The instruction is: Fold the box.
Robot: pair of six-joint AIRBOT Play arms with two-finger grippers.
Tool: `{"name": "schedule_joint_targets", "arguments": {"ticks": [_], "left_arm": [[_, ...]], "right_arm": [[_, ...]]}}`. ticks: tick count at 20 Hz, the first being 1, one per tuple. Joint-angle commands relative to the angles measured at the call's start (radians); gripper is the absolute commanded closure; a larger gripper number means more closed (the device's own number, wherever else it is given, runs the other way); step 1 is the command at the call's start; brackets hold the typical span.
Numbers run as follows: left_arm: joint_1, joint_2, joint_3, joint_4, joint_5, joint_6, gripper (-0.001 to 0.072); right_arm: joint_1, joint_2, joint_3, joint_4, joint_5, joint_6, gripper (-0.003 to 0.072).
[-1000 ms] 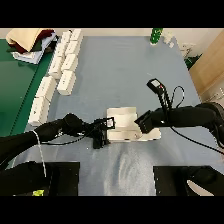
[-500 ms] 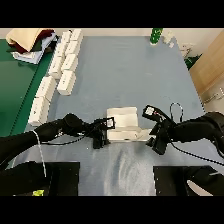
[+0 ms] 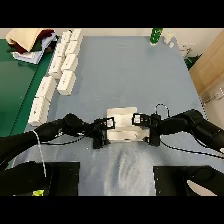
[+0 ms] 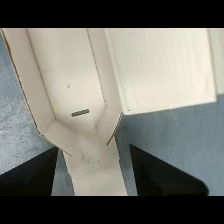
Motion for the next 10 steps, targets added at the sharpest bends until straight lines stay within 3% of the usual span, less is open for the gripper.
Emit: {"name": "schedule_joint_targets", "arguments": {"ticks": [1,4,6,7,10], "left_arm": [[0.000,0.000,0.001,0.000,0.000,0.000,0.0092],[0.000,0.000,0.001,0.000,0.000,0.000,0.0092],[0.000,0.000,0.001,0.000,0.000,0.000,0.0093],[0.000,0.000,0.001,0.000,0.000,0.000,0.0092],[0.000,0.000,0.001,0.000,0.000,0.000,0.0092]], "right_arm": [[0.000,-0.026,-0.001,0.064,0.057,-0.117,-0.0016],[0.000,-0.027,-0.001,0.126,0.057,-0.163,0.0166],[0.000,-0.027,-0.001,0.154,0.050,-0.201,0.0214],[0.005,-0.027,-0.001,0.152,0.050,-0.212,0.0386],[0.026,-0.027,0.000,0.149,0.052,-0.213,0.0538]]}}
